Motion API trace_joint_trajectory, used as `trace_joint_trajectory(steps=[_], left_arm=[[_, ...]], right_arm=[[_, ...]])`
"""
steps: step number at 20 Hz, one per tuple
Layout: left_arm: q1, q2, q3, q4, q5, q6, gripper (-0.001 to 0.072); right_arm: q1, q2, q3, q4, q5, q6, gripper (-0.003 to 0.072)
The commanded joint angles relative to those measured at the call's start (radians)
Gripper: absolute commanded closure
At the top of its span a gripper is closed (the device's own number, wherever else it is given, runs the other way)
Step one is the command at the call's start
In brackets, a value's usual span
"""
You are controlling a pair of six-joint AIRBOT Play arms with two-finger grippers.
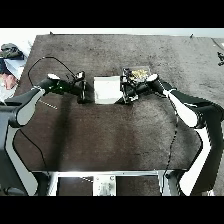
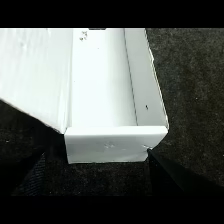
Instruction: Fold the box and place the chain.
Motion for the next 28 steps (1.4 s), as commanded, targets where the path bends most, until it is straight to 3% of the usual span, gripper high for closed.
trace_joint_trajectory(steps=[1,11,16,28], left_arm=[[0.007,0.001,-0.008,-0.003,-0.028,0.017,-0.0011],[-0.012,0.0,-0.008,0.007,-0.031,0.024,-0.0011],[-0.045,0.0,-0.008,-0.014,0.11,0.024,-0.0011],[-0.06,-0.017,-0.008,-0.045,0.063,0.15,-0.0011]], right_arm=[[0.001,0.0,0.0,0.002,-0.001,0.001,0.0151],[0.001,0.0,0.0,0.002,-0.002,0.001,0.0151],[0.001,0.0,0.0,0.002,-0.002,0.001,0.0151],[0.001,0.0,0.0,0.002,-0.001,0.001,0.0151]])
